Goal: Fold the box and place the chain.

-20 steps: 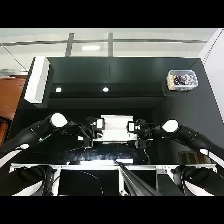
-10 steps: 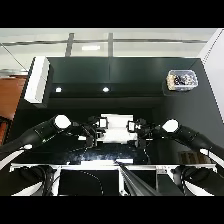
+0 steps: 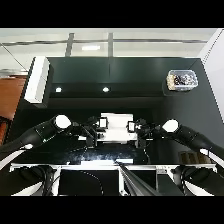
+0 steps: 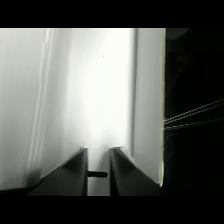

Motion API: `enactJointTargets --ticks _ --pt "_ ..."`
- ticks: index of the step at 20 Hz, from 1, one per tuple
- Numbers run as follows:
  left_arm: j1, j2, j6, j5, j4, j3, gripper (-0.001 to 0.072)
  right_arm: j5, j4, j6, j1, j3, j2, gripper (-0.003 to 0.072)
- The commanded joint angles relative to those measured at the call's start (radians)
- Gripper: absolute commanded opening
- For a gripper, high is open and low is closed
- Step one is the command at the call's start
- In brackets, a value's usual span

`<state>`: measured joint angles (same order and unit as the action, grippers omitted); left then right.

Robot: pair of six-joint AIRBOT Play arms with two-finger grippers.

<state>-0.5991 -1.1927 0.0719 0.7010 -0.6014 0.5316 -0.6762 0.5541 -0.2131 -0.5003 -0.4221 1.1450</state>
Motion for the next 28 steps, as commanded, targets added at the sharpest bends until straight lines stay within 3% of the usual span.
enactJointTargets --ticks 1,2,3,4,5,7,10,15,18,24,28 --pt "-0.001 -0.001 0.000 0.015 0.000 0.000 0.0292 0.000 0.000 0.000 0.000 0.000 0.000 0.0566" --pt "0.000 0.000 0.000 0.017 0.000 0.002 0.0340 0.000 0.000 0.000 0.000 0.000 0.000 0.0566" --pt "0.000 0.002 -0.001 0.017 -0.006 0.002 0.0292 0.000 0.000 0.000 0.000 0.000 0.000 0.0566" --pt "0.001 0.011 -0.005 0.020 -0.031 0.003 0.0042 0.000 0.000 0.000 0.000 0.000 0.000 0.0566" --pt "0.006 0.030 -0.060 0.021 -0.063 0.004 0.0032 0.000 0.000 0.000 0.000 0.000 0.000 0.0566" --pt "0.047 0.092 -0.275 0.019 -0.164 0.004 0.0032 0.000 0.000 0.000 0.000 0.000 0.000 0.0566" --pt "0.175 0.222 -0.479 0.135 -0.303 0.003 0.0031 0.000 0.000 0.000 0.000 0.000 0.000 0.0566" --pt "0.526 0.311 -0.920 0.372 -0.340 0.002 0.0032 0.000 0.000 0.000 0.000 0.000 0.000 0.0566" --pt "0.681 0.310 -1.091 0.426 -0.309 -0.037 0.0033 0.000 0.000 0.000 0.000 0.000 0.000 0.0566" --pt "0.742 0.285 -1.340 0.283 -0.244 -0.185 0.0033 0.000 0.000 0.000 0.000 0.000 0.000 0.0566" --pt "0.737 0.188 -1.337 0.335 -0.219 -0.198 0.0033 0.000 0.000 0.000 0.000 0.000 0.000 0.0566"
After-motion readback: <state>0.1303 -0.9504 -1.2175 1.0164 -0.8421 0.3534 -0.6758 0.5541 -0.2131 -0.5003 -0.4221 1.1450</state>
